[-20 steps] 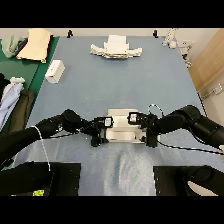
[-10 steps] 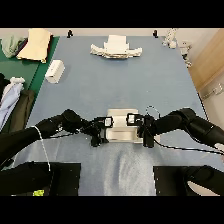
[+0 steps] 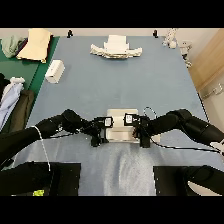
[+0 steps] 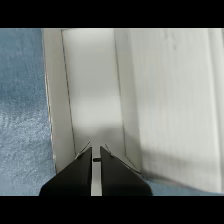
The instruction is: Fold the box.
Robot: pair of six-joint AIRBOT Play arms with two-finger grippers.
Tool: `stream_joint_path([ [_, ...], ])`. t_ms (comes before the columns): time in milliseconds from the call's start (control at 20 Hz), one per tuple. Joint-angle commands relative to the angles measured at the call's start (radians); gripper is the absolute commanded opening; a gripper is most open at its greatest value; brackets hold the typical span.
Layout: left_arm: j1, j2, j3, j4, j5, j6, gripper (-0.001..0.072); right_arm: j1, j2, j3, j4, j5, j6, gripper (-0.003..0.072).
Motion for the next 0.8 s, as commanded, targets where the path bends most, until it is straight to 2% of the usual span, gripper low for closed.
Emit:
stream_joint_path([
  [0, 0.000, 0.000, 0.001, 0.000, 0.000, 0.000, 0.0496, 0.006, -0.009, -0.001, 0.006, -0.001, -0.003, 0.0107],
  [50, 0.000, 0.000, 0.001, 0.000, 0.000, 0.000, 0.0496, 0.006, -0.009, -0.001, 0.004, -0.003, -0.002, 0.0273],
  [100, 0.000, 0.000, 0.001, 0.000, 0.000, 0.000, 0.0496, 0.006, -0.009, -0.001, 0.005, -0.003, -0.003, 0.0499],
  [150, 0.000, 0.000, 0.001, 0.000, 0.000, 0.000, 0.0496, 0.006, -0.009, -0.001, 0.005, -0.003, -0.003, 0.0608],
  [400, 0.000, 0.000, 0.001, 0.000, 0.000, 0.000, 0.0496, 0.006, -0.008, -0.001, 0.002, -0.009, 0.010, 0.0613],
  [450, 0.000, 0.000, 0.001, 0.000, 0.000, 0.000, 0.0495, 0.005, -0.006, 0.000, -0.005, -0.019, 0.047, 0.0599],
  [500, 0.000, 0.000, 0.001, 0.000, 0.000, 0.000, 0.0495, 0.005, 0.000, 0.005, -0.024, -0.035, 0.112, 0.0547],
  [550, 0.000, 0.000, 0.001, 0.000, 0.000, 0.000, 0.0495, 0.005, 0.007, 0.015, -0.055, -0.064, 0.214, 0.0445],
  [600, 0.000, 0.000, 0.001, 0.000, 0.000, 0.000, 0.0496, 0.005, 0.017, 0.034, -0.116, -0.113, 0.353, 0.0263],
  [650, 0.000, 0.000, 0.001, 0.000, 0.000, 0.000, 0.0496, 0.004, 0.028, 0.053, -0.185, -0.155, 0.499, 0.0140],
  [700, 0.000, 0.000, 0.000, 0.000, 0.000, 0.000, 0.0496, 0.004, 0.043, 0.070, -0.259, -0.194, 0.653, 0.0119],
  [750, 0.000, 0.000, 0.001, 0.000, 0.000, 0.000, 0.0496, 0.003, 0.062, 0.078, -0.314, -0.214, 0.791, 0.0033],
])
